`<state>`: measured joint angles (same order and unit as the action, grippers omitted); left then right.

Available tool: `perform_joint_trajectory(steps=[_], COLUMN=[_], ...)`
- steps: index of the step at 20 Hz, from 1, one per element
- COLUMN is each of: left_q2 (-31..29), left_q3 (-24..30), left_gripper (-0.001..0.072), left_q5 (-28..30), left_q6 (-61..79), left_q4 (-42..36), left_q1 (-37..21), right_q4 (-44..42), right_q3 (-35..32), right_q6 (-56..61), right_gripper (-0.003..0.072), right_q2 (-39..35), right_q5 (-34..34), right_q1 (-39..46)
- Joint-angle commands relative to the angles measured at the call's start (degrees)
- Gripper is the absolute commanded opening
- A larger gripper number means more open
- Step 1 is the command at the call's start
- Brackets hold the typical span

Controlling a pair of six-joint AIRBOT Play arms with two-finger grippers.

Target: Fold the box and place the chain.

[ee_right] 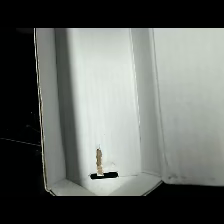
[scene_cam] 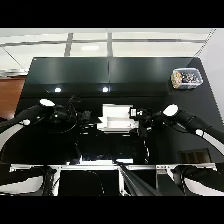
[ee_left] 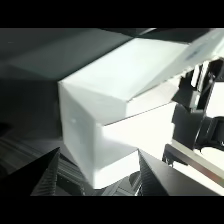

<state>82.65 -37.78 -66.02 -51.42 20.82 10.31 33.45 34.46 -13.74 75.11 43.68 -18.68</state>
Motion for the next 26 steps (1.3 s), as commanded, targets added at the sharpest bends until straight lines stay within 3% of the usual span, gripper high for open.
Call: perform_joint_trajectory(steps=[1, 3, 6, 12, 18, 23, 26], left_q2=[-0.02, -0.02, -0.04, -0.15, -0.13, -0.13, -0.11], left_q3=[-1.92, -5.09, -10.14, -16.06, -17.2, -17.2, -17.22], left_gripper=[0.0535, 0.0485, 0.0484, 0.0484, 0.0484, 0.0484, 0.0484], left_q5=[0.85, 0.96, 1.01, 2.84, 4.15, 10.23, 10.93], left_q6=[-3.02, -7.69, -19.65, -28.13, -37.55, -42.12, -45.72], left_q4=[2.82, 8.15, 16.94, 22.01, 32.76, 34.69, 37.77], left_q1=[2.23, 4.0, 6.97, 13.53, 17.92, 20.68, 21.49], right_q4=[0.0, 0.0, 0.0, 0.0, 0.0, 0.0, 0.0], right_q3=[0.0, 0.0, 0.0, 0.0, 0.0, 0.0, 0.0], right_q6=[0.0, 0.02, 0.0, 0.0, 0.0, 0.0, 0.02], right_gripper=[0.0253, 0.0253, 0.0253, 0.0253, 0.0253, 0.0253, 0.0253], right_q2=[0.04, 0.04, 0.04, 0.04, 0.04, 0.04, 0.04], right_q5=[0.0, 0.0, 0.0, 0.02, 0.0, 0.0, 0.0], right_q1=[-0.02, -0.02, -0.02, -0.02, 0.0, -0.02, -0.02])
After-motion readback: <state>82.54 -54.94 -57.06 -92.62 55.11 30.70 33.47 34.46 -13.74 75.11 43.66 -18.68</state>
